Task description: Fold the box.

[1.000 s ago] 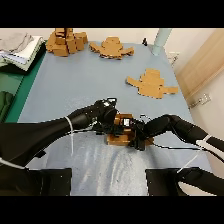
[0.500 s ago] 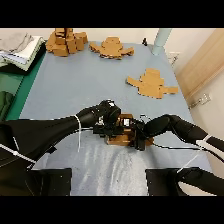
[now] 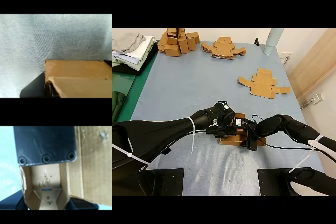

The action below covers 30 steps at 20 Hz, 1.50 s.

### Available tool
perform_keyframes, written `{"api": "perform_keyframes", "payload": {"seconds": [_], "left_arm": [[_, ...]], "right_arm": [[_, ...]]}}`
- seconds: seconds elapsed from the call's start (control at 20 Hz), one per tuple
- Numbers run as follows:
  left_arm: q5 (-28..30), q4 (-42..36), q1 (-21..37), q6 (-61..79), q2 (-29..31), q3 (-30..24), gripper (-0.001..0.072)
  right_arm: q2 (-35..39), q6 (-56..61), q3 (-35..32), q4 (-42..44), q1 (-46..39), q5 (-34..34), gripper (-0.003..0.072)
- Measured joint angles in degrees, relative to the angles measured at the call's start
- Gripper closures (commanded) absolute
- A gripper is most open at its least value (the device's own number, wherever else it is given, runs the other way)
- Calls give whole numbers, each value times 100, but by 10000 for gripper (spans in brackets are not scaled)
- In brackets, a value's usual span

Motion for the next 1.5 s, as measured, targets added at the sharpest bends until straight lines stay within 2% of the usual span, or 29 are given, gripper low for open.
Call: {"api": "perform_keyframes", "payload": {"seconds": [0.1,0.15,0.2,0.25,0.45,0.55,0.6,0.65,0.95,1.0,1.05,1.1,1.35,1.5], "left_arm": [[0,4,-7,-9,-2,0,693],[-2,2,-7,-9,-2,0,574],[52,-4,-7,-7,-22,-7,228],[42,-7,-11,2,-24,-9,142],[-37,-17,-11,4,-9,-7,143],[-50,-13,-11,9,-11,-7,425],[-55,-7,-11,17,-13,-7,538],[-57,11,-11,22,-11,-7,701],[-50,44,-11,28,-11,-7,693],[-44,42,-11,28,-11,-7,587],[-9,39,-11,28,-11,-7,240],[61,20,-11,28,-11,-7,56],[-98,-81,-4,28,-4,55,59],[-398,-146,59,31,-2,256,59]], "right_arm": [[0,0,0,-2,0,0,115],[0,0,-2,-2,0,0,114],[0,2,-2,0,0,0,115],[0,2,0,0,0,-4,114],[0,2,-2,-2,2,0,115],[0,2,-2,-2,0,0,114],[0,2,-2,-2,0,0,115],[0,2,-2,-2,2,0,114],[0,2,-2,-2,0,0,115],[0,2,-2,-2,0,0,115],[0,2,-2,-2,0,0,114],[0,2,-2,-2,0,0,115],[0,0,-2,0,0,-2,115],[0,0,-2,-2,0,-2,115]]}}
